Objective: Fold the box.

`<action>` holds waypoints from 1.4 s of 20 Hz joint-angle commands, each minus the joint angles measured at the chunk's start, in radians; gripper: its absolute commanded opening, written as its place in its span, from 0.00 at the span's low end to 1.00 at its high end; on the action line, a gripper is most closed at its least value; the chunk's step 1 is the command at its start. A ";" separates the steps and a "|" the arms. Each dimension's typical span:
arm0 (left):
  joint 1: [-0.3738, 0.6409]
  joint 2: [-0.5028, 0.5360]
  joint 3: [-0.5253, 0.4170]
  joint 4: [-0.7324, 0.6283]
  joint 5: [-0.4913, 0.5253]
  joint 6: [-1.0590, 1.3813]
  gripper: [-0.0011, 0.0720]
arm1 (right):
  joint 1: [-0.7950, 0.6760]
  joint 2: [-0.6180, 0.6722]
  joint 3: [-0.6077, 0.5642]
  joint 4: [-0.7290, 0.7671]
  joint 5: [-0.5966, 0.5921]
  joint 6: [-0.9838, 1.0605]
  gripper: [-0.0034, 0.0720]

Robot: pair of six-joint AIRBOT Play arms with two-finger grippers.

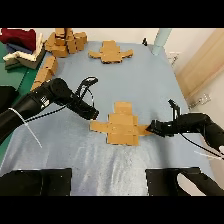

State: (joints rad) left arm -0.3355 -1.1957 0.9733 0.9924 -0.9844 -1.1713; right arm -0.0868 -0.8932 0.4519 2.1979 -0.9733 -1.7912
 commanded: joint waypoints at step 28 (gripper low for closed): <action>0.286 -0.278 0.006 -0.542 0.029 0.448 0.74 | 0.321 -0.119 0.067 0.170 0.039 -0.456 0.05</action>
State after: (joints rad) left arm -0.0952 -1.3849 0.9745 0.5980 -0.9569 -0.8768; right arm 0.1978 -1.0405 0.5385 2.3680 -0.9749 -2.2520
